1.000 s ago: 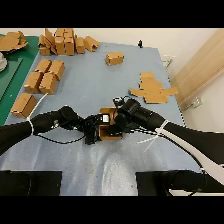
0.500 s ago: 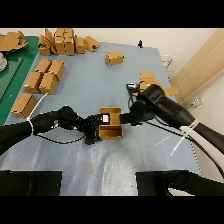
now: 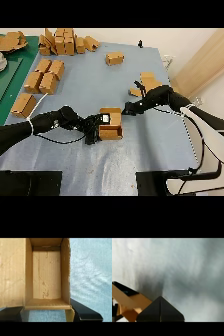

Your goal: Fold the box.

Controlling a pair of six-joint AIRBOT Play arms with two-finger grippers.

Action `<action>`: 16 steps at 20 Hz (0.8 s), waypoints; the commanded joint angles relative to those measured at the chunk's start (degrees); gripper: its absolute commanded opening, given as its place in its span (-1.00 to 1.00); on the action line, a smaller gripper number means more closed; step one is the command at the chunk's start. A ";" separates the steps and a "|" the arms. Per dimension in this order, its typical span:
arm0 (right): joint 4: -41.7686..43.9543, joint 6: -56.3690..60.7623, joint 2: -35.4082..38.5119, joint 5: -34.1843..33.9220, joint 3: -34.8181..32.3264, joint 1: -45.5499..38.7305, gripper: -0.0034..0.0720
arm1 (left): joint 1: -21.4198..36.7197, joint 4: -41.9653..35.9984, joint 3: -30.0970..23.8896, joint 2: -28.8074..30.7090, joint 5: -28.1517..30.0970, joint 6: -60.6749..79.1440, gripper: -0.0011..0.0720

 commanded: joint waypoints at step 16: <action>3.52 -21.24 5.77 -10.73 -8.41 10.73 -0.91 | 0.04 0.02 0.07 0.04 -0.50 0.00 0.22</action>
